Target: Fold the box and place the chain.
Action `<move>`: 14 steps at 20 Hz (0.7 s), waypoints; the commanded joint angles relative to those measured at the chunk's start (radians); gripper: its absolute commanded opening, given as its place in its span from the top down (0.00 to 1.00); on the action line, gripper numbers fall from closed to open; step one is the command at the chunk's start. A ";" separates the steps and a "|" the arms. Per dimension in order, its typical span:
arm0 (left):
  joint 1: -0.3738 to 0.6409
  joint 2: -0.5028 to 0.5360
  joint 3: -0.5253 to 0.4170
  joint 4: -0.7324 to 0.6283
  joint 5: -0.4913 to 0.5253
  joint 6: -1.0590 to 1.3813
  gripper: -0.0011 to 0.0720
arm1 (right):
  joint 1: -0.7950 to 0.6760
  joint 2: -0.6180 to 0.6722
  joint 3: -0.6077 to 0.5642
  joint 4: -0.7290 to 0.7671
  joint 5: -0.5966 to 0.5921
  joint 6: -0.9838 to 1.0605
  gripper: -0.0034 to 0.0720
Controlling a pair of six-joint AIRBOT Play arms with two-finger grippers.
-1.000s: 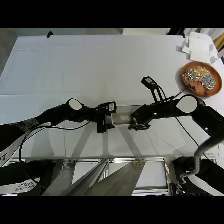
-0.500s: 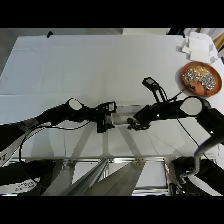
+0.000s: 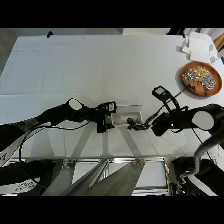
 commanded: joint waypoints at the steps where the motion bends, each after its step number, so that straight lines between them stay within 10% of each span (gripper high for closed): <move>1: 0.001 0.000 0.000 0.000 0.000 0.000 0.61 | 0.000 0.009 -0.114 -0.044 -0.096 0.019 0.55; 14: 0.000 0.000 0.000 0.000 0.000 0.000 0.61 | 0.000 -0.217 -0.183 0.052 -0.423 -0.047 0.58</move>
